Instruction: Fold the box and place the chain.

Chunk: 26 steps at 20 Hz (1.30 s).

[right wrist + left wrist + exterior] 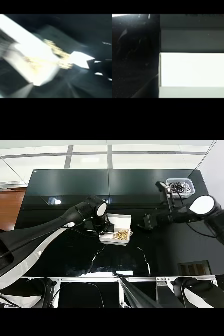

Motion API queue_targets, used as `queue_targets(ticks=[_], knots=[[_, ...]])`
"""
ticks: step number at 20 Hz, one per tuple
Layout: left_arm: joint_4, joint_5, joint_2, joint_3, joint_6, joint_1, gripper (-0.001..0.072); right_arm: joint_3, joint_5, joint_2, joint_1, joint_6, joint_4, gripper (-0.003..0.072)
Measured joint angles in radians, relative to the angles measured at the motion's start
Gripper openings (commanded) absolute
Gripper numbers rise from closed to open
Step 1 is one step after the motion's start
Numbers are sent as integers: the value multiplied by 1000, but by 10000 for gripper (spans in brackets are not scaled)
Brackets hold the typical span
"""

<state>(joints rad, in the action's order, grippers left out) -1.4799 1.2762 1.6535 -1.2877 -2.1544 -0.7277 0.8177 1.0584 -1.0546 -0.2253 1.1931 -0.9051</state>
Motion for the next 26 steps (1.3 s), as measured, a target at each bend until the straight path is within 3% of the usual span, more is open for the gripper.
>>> queue_targets(ticks=[3, 6, 9, 13, 15, 20, 21, 22, 23, 25, 26], knots=[[0, 0, 0, 0, 0, 0, 31, -107, -122, -2, -44, -177, -91, 720], [0, 0, 0, 0, 0, 0, 31, -192, -264, -13, -111, -496, -117, 720], [0, 0, 0, 0, 0, 0, 31, -226, -365, -60, -129, -822, -3, 720], [0, 3, 0, 0, 0, 0, 31, -239, -413, -149, -122, -1174, 204, 720], [0, 3, 0, 0, 0, 0, 31, -240, -425, -183, -120, -1280, 272, 517], [1, 6, 0, 0, 0, 0, 31, -242, -459, -227, -119, -1392, 349, 489], [1, 7, 0, 0, 0, 0, 31, -242, -463, -231, -119, -1402, 355, 343], [1, 7, 0, 0, 0, 0, 31, -242, -465, -233, -119, -1408, 357, 118], [1, 7, 0, 0, 0, 0, 30, -242, -481, -236, -119, -1420, 359, 59], [2, 8, 0, 0, 0, 0, 31, -241, -483, -237, -117, -1418, 364, 54], [2, 8, 0, 0, 0, 0, 31, -241, -483, -237, -117, -1413, 361, 13]])
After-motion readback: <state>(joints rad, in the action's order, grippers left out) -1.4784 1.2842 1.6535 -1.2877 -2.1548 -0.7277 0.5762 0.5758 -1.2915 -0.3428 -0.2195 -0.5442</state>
